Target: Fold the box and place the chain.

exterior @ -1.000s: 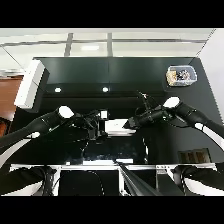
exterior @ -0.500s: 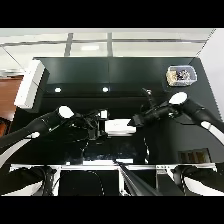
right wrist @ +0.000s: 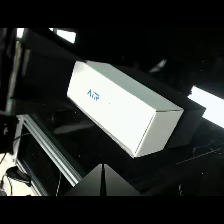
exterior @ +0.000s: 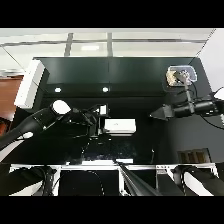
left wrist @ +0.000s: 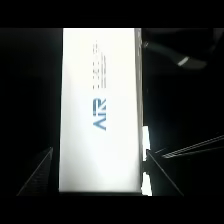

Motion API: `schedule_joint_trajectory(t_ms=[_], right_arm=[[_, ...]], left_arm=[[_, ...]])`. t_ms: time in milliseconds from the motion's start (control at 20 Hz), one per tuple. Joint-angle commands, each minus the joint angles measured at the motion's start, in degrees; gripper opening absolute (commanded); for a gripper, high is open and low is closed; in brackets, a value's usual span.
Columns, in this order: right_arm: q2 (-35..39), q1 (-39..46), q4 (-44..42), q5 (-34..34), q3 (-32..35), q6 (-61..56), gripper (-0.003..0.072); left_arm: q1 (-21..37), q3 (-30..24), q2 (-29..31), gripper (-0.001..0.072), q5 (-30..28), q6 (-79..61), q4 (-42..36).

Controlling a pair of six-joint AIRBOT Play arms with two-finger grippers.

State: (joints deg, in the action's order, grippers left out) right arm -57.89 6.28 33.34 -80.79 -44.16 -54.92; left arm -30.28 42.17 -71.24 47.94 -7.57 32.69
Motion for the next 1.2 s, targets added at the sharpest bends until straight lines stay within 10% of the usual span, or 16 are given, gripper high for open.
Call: schedule_joint_trajectory(t_ms=[0,400,1150], right_arm=[[1.33,2.62,0.39,-0.50,-0.04,-0.15,0.0014],[1.33,2.64,1.77,3.41,-0.04,0.26,0.0014],[1.33,2.64,3.43,4.52,-0.02,0.46,0.0015]], left_arm=[[-1.33,4.35,0.42,0.0718,3.02,6.67,-0.17],[-6.56,13.25,-11.30,0.0718,-2.12,17.38,0.13],[-6.91,13.29,-13.35,0.0717,5.29,15.43,1.38]])
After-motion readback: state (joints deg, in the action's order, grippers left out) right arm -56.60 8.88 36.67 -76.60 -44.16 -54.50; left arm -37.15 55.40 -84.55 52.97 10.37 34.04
